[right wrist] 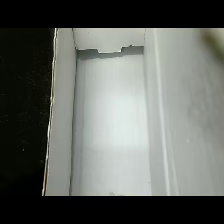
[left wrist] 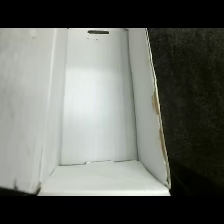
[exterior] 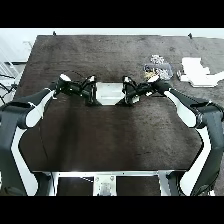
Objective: Fold the box and place the chain.
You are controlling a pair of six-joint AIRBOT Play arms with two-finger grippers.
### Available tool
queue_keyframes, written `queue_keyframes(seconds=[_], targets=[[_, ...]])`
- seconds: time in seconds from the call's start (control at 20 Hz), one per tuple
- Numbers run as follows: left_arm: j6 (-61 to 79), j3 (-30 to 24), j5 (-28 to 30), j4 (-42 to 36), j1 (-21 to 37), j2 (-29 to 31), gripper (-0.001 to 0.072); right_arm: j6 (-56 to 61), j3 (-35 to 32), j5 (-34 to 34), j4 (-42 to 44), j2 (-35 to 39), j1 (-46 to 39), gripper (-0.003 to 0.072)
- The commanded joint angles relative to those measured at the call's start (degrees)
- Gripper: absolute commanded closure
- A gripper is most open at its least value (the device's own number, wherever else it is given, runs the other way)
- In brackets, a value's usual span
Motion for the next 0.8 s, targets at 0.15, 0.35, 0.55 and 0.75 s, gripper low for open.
queue_keyframes(seconds=[0.15, 0.35, 0.55, 0.75], targets=[[-0.1, -0.3, 1.2, -0.2, 0.0, -0.1, 0.0038, 0.0, 0.0, 0.1, 0.0, 0.0, 0.0, 0.0164], [-0.1, -0.3, 1.1, -0.1, 0.0, -0.1, 0.0262, 0.0, 0.0, 0.1, 0.0, 0.0, 0.0, 0.0164], [-0.1, -0.3, 1.5, 0.1, 0.0, -0.1, 0.0262, 0.0, 0.0, 0.1, 0.0, 0.0, 0.0, 0.0164], [-0.1, -0.3, 1.6, 0.0, 0.0, -0.1, 0.0262, 0.0, 0.0, 0.1, 0.0, 0.0, 0.0, 0.0164]])
